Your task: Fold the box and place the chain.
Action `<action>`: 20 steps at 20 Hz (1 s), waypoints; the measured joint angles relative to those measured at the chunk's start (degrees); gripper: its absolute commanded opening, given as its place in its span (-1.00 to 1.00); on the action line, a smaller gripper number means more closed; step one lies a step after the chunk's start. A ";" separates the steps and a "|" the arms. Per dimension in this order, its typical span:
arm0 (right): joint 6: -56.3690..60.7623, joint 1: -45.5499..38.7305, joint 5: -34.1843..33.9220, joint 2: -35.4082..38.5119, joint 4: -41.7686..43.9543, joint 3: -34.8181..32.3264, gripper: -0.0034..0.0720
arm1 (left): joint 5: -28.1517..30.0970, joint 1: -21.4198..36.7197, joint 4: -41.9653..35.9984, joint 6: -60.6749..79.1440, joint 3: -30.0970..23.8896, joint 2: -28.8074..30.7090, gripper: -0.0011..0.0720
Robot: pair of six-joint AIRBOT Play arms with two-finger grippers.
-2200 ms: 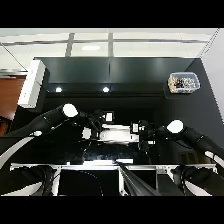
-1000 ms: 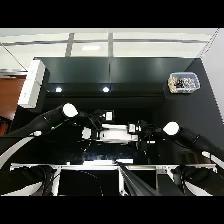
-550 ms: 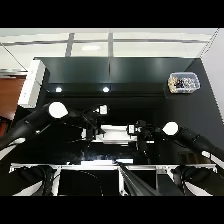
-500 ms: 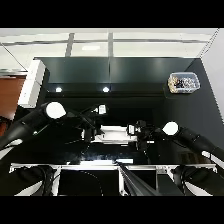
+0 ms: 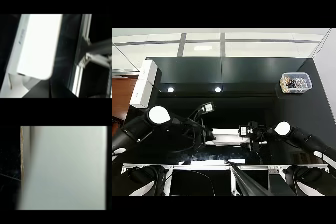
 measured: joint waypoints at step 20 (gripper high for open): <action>0.00 0.00 -0.02 0.00 0.09 0.00 0.24 | 16.70 -0.59 -0.33 -3.45 4.76 -8.35 -0.89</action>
